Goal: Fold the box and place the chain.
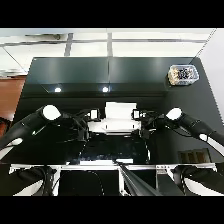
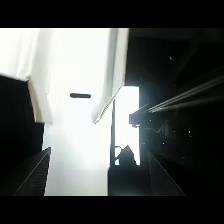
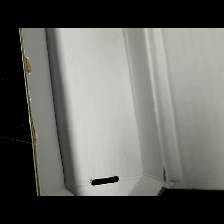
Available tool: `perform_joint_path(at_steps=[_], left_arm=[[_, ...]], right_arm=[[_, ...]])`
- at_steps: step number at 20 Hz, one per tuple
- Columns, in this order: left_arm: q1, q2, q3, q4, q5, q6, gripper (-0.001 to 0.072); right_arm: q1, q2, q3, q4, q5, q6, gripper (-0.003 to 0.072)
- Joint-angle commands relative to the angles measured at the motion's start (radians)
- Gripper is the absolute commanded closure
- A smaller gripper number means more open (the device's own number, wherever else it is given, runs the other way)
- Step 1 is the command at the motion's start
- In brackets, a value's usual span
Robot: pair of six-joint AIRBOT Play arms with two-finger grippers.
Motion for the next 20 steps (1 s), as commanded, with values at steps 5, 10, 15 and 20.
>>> perform_joint_path(at_steps=[5,10,15,20], left_arm=[[-0.006,-0.138,0.052,-0.026,0.03,0.142,0.0027],[-0.006,-0.145,0.053,-0.065,0.048,0.123,0.0027],[-0.011,-0.148,0.079,-0.108,0.085,0.093,0.0028],[-0.013,-0.148,0.081,-0.108,0.005,0.093,0.041]], right_arm=[[0.0,0.0,0.0,0.001,-0.002,0.0,0.0582],[0.0,0.0,0.0,0.001,-0.002,0.0,0.0582],[0.0,0.0,0.0,0.001,-0.002,0.0,0.0582],[0.0,0.0,0.0,0.001,-0.002,0.0,0.0581]])
